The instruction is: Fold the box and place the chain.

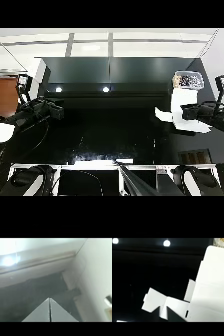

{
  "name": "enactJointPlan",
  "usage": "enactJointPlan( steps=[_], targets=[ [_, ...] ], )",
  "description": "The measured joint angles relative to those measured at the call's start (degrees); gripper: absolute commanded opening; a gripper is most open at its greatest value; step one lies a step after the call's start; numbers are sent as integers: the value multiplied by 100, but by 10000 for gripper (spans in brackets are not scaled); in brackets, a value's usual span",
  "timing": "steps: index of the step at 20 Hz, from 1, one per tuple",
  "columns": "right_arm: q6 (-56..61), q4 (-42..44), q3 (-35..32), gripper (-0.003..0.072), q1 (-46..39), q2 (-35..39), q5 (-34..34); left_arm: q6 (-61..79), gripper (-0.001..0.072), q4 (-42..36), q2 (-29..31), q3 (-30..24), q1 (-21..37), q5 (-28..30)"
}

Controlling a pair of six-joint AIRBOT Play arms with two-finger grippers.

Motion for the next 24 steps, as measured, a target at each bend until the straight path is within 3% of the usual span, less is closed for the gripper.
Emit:
enactJointPlan(
  steps=[3, 7, 8, 9, 10, 11, 14, 16, 21, 24],
  targets=[
    [284, -260, 7, 720, -26, -9, -463, -20, 27, -470, -61, 0, -2, 431],
    [1998, -2072, 293, 720, -610, -420, -1239, -37, 29, -1043, -105, 0, -2, 1121],
    [2334, -2470, 474, 720, -907, -662, -1322, -37, 78, -1139, -114, 0, -2, 1246],
    [2570, -2743, 673, 720, -1209, -922, -1360, -35, 286, -1189, -116, 0, -2, 1351],
    [2763, -2951, 916, 720, -1561, -1246, -1296, -35, 584, -1241, -120, 0, -2, 1453],
    [2905, -3073, 1191, 720, -1930, -1596, -1237, -37, 709, -1279, -127, 0, -2, 1523],
    [3080, -3169, 1974, 720, -2894, -2610, -675, -15, 718, -1316, -170, 0, 0, 1585],
    [2837, -2955, 2487, 720, -3451, -3300, -160, 50, 719, -1285, -295, 35, -2, 1318],
    [988, -1047, 3578, 720, -4413, -4896, 1628, -326, 718, -544, -1021, 417, -13, 328],
    [372, -348, 4044, 720, -4605, -5718, 2531, -852, 718, 52, -1447, 743, -13, -227]
  ],
)
